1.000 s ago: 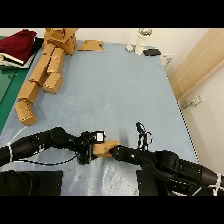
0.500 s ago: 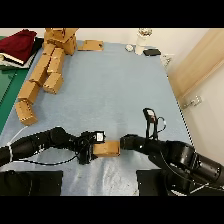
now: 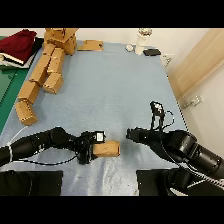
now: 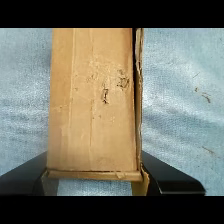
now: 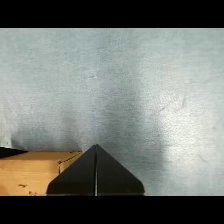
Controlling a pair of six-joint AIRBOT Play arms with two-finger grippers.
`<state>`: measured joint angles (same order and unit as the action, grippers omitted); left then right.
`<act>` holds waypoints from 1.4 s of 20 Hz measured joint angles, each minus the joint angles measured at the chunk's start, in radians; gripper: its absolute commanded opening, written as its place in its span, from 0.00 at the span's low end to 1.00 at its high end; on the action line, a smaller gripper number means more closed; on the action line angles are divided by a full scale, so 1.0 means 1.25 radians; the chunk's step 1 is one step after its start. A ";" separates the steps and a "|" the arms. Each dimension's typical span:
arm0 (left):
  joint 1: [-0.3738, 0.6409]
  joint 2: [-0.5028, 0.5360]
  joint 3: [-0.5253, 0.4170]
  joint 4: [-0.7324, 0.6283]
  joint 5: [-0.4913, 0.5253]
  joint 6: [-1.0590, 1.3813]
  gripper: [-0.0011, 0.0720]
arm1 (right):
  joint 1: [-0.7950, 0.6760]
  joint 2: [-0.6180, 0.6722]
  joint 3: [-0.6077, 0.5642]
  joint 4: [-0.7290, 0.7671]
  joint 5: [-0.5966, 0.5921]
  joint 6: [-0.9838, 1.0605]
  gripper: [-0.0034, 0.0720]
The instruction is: Fold the box.
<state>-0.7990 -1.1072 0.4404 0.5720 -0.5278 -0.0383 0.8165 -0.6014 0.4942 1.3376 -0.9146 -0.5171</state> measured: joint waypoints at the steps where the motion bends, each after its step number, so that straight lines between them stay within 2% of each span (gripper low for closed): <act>1: 0.000 0.000 0.000 0.000 0.001 0.000 0.68 | -0.002 -0.001 0.001 0.001 -0.003 0.000 0.05; 8: 0.001 0.004 0.003 0.004 0.002 -0.021 0.68 | -0.005 -0.014 0.002 -0.009 -0.007 0.004 0.05; 11: 0.011 0.033 0.018 0.037 0.002 -0.114 0.68 | -0.005 -0.020 0.002 -0.009 -0.007 0.009 0.05; 14: 0.050 0.079 0.027 0.115 -0.003 -0.275 0.68 | -0.005 -0.022 0.002 -0.009 -0.006 0.009 0.05; 17: 0.134 0.119 0.030 0.222 -0.005 -0.500 0.68 | -0.005 -0.023 0.002 -0.009 -0.006 0.009 0.05; 21: 0.302 0.138 0.031 0.374 -0.014 -0.752 0.68 | -0.005 -0.023 0.002 -0.009 -0.005 0.009 0.05; 25: 0.474 0.123 0.031 0.452 0.002 -0.856 0.68 | -0.005 -0.023 0.002 0.001 -0.005 0.009 0.05; 28: 0.567 0.106 0.032 0.475 0.034 -0.884 0.68 | -0.005 -0.023 0.002 0.013 -0.003 0.000 0.05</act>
<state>-0.0902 -0.9745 0.4801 1.1660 -0.4858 -1.1439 0.8097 -0.6304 0.4965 1.3544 -0.9188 -0.5171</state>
